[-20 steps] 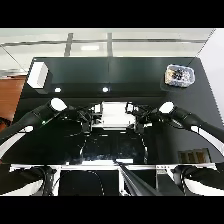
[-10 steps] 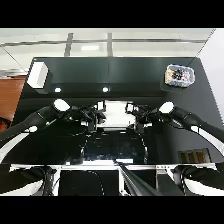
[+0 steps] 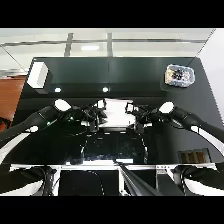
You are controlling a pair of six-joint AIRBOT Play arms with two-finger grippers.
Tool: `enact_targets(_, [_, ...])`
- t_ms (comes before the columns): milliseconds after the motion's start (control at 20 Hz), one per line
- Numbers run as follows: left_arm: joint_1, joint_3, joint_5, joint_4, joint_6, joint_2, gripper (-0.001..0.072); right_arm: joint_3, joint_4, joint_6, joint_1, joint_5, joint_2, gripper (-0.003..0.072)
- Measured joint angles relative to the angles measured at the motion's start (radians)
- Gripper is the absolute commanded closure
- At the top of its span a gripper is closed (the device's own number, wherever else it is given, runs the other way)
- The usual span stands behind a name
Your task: Fold the box and place the chain.
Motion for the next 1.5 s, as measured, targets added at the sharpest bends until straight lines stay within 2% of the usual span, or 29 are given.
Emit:
enact_targets(50, [0.0, 0.0, 0.008, 0.003, -0.006, 0.0, 0.0656, 0.0, 0.0, 0.0, 0.0, 0.0, 0.0, 0.0509])
enact_targets(100, [0.0, 0.0, 0.013, 0.005, -0.011, 0.0, 0.0427, 0.0, 0.0, 0.0, 0.0, 0.0, 0.0, 0.0509])
enact_targets(150, [-0.001, 0.0, 0.015, 0.005, -0.018, 0.0, 0.0292, 0.0, 0.0, 0.0, 0.0, 0.0, 0.0, 0.0509])
enact_targets(200, [-0.003, 0.0, 0.013, 0.005, -0.024, 0.0, 0.0567, 0.0, 0.0, 0.0, 0.0, 0.0, 0.0, 0.0509])
enact_targets(250, [-0.005, 0.001, 0.01, 0.01, -0.031, 0.0, 0.0675, 0.0, 0.0, 0.0, 0.0, 0.0, 0.0, 0.0509])
enact_targets(450, [0.012, 0.024, -0.041, 0.111, -0.121, 0.028, 0.0686, 0.0, 0.0, 0.0, 0.0, 0.0, 0.0, 0.051])
enact_targets(600, [0.06, 0.033, -0.082, 0.232, -0.284, 0.108, 0.0687, 0.0, 0.0, 0.0, 0.0, 0.0, 0.0, 0.051])
enact_targets(750, [0.151, 0.035, -0.098, 0.366, -0.59, 0.185, 0.0686, 0.0, 0.0, 0.0, 0.0, 0.0, 0.0, 0.0509])
enact_targets(900, [0.303, 0.028, -0.147, 0.464, -0.98, 0.204, 0.0685, 0.0, 0.0, 0.0, 0.0, 0.0, 0.0, 0.0509])
enact_targets(1050, [0.491, -0.012, -0.235, 0.399, -1.242, 0.166, 0.0687, 0.0, 0.0, 0.0, 0.0, 0.0, 0.0, 0.0509])
enact_targets(1200, [0.611, -0.049, -0.331, 0.259, -1.3, 0.084, 0.0687, 0.0, 0.0, 0.0, 0.0, 0.0, 0.0, 0.0509])
enact_targets(1350, [0.608, -0.062, -0.363, 0.192, -1.32, 0.008, 0.0687, 0.0, 0.0, 0.0, 0.0, 0.0, 0.0, 0.0509])
enact_targets(1500, [0.522, -0.066, -0.337, 0.153, -1.328, -0.043, 0.0687, 0.0, 0.0, 0.0, 0.0, 0.0, 0.0, 0.0509])
